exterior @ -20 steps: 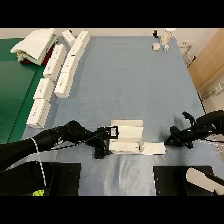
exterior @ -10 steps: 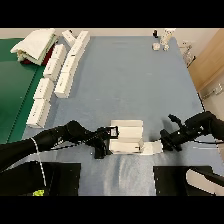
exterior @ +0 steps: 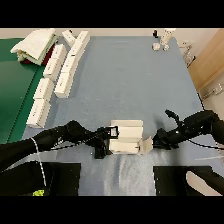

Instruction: Fold the box.

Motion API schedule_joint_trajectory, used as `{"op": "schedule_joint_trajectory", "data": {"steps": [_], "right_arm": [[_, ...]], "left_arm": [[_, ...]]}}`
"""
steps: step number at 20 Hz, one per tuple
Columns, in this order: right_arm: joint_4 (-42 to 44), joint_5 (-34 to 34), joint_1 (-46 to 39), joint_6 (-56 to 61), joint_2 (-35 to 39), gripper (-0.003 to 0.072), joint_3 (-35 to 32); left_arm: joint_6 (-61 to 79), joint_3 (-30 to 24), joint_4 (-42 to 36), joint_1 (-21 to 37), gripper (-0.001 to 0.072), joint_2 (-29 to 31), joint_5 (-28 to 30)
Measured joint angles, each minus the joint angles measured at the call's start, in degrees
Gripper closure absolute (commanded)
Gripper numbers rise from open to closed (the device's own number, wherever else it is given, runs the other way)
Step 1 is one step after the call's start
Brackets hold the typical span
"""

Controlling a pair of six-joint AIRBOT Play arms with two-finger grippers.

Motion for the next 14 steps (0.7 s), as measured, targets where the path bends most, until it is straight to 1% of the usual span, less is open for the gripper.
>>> {"op": "schedule_joint_trajectory", "data": {"steps": [1,2,3,8,14], "right_arm": [[0.17,0.26,1.27,0.0,1.03,0.04,0.0],[0.37,0.7,2.51,0.0,1.75,0.0268,0.0],[0.55,1.22,3.85,0.0,2.34,0.0252,0.02],[1.9,2.38,8.46,0.02,3.56,0.0252,0.02],[2.62,3.67,9.7,0.02,4.68,0.0253,0.83]], "left_arm": [[0.0,0.0,0.0,0.0,0.0254,-0.02,0.0],[0.02,0.0,0.0,0.0,0.0254,-0.02,0.0],[0.02,0.0,0.0,0.0,0.0254,-0.02,0.0],[0.07,0.0,0.02,0.0,0.0254,-0.02,0.02],[0.07,0.0,0.0,0.0,0.0254,0.0,0.02]]}}
